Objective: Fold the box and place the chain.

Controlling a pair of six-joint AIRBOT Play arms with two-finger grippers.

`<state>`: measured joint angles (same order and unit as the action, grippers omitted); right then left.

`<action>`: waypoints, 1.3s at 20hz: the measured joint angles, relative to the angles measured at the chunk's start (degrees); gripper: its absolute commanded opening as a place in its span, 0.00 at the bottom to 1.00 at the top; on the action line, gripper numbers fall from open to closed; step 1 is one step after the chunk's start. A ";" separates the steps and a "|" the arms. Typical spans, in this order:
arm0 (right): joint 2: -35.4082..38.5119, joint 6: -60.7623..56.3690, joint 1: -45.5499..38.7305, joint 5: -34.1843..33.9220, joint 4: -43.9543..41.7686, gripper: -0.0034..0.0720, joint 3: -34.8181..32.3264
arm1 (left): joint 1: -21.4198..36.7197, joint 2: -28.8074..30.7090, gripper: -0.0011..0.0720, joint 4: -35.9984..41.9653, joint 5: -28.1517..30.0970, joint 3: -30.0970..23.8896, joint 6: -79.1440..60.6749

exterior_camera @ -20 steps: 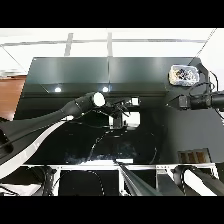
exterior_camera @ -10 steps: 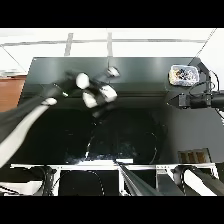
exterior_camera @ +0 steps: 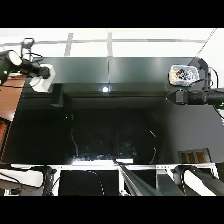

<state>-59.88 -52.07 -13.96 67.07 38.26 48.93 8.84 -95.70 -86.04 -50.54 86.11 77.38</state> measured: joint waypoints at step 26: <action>-0.13 3.39 11.47 -17.70 -5.29 0.06 0.20 | 4.15 -7.96 0.05 1.66 -19.76 26.60 10.40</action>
<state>-60.01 -48.69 -2.48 49.36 32.97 49.12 12.99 -103.66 -84.38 -70.30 112.71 87.79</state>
